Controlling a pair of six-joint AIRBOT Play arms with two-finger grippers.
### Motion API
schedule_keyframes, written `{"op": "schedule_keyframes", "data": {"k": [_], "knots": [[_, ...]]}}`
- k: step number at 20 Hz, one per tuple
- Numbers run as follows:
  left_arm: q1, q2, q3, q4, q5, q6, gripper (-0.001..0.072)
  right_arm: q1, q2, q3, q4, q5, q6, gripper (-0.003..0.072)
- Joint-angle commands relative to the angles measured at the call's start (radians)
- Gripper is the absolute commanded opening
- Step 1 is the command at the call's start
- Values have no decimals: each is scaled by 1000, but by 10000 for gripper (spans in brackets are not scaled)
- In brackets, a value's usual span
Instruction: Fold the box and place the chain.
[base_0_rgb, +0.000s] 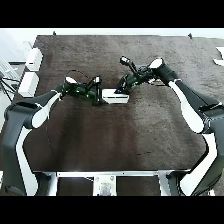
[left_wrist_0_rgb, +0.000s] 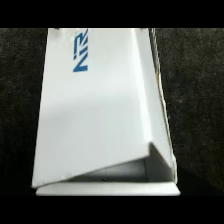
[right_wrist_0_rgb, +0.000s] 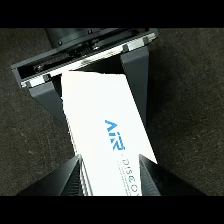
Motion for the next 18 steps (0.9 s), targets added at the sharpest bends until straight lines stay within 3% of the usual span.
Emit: {"op": "schedule_keyframes", "data": {"k": [1, 18], "knots": [[0, 0, 0, 0, 0, 0, 526, 0, 0, -5, 0, -7, -1, 420], [0, 0, 0, 0, 0, 0, 526, 37, 0, -56, -44, -39, 23, 421]]}}
